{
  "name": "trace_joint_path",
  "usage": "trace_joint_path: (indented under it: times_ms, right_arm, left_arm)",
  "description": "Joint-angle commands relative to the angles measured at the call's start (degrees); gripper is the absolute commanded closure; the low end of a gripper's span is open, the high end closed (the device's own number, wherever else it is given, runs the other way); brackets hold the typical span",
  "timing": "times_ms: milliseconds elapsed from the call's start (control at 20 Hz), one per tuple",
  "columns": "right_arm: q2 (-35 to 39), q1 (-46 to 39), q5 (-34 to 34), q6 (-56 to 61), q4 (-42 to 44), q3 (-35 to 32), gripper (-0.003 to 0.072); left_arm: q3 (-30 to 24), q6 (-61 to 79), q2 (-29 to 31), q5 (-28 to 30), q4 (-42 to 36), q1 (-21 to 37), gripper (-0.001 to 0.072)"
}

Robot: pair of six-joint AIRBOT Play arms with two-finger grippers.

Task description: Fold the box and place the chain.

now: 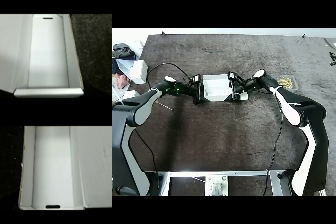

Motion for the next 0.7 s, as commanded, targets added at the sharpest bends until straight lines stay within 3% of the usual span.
trace_joint_path:
  times_ms: [0,450,500,550,650]
  right_arm:
    - [-0.02,0.04,0.02,0.02,0.02,0.02,0.0153]
    - [-0.02,0.07,0.57,0.24,0.09,0.02,0.0153]
    - [0.13,0.04,0.74,0.26,0.02,0.02,0.0115]
    - [0.28,0.00,0.63,0.26,0.00,0.04,0.0030]
    - [0.63,-0.24,1.16,0.24,-0.09,0.04,0.0026]
  left_arm:
    - [0.07,0.00,-0.02,0.02,-0.11,-0.02,0.0405]
    - [0.07,0.00,-0.02,0.02,-0.11,-0.02,0.0406]
    - [0.07,0.00,-0.02,0.04,-0.11,-0.02,0.0406]
    - [0.07,0.00,-0.02,0.02,-0.11,-0.02,0.0406]
    - [0.07,0.00,-0.02,0.04,-0.11,-0.02,0.0405]
